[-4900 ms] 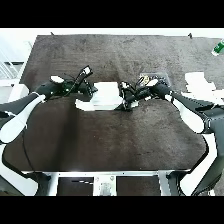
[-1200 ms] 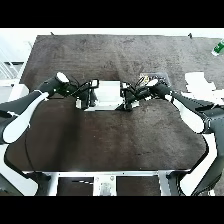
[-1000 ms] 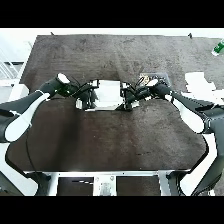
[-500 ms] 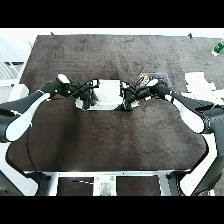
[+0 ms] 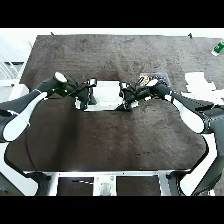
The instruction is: Fold the box and place the chain.
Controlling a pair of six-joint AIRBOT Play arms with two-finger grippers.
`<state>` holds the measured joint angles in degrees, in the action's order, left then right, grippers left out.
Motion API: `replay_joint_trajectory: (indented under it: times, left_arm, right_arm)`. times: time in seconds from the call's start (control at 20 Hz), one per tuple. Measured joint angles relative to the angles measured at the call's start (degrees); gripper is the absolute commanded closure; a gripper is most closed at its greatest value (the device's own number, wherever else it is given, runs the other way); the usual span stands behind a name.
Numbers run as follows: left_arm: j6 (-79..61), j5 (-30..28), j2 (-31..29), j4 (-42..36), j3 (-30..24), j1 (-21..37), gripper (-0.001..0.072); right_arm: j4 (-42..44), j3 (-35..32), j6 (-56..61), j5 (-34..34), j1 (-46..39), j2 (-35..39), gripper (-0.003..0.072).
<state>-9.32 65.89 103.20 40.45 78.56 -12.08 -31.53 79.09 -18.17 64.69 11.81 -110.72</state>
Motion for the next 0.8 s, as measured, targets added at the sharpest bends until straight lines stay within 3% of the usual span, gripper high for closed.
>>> replay_joint_trajectory:
  times: [0.35, 0.55, 0.8]
  left_arm:
    - [1.88, 1.92, -5.2, -1.31, 0.0, 2.67, 0.0693]
    - [10.12, 2.93, -9.42, -3.78, -0.31, 6.12, 0.0696]
    - [27.1, -0.52, -17.75, -6.23, -7.56, 11.43, 0.0695]
  right_arm:
    - [0.04, 0.0, 0.04, -0.17, 0.0, 0.0, 0.0134]
    - [0.04, 0.0, 0.07, -0.17, 0.0, 0.0, 0.0134]
    - [0.02, 0.0, 0.07, -0.15, 0.0, 0.0, 0.0134]
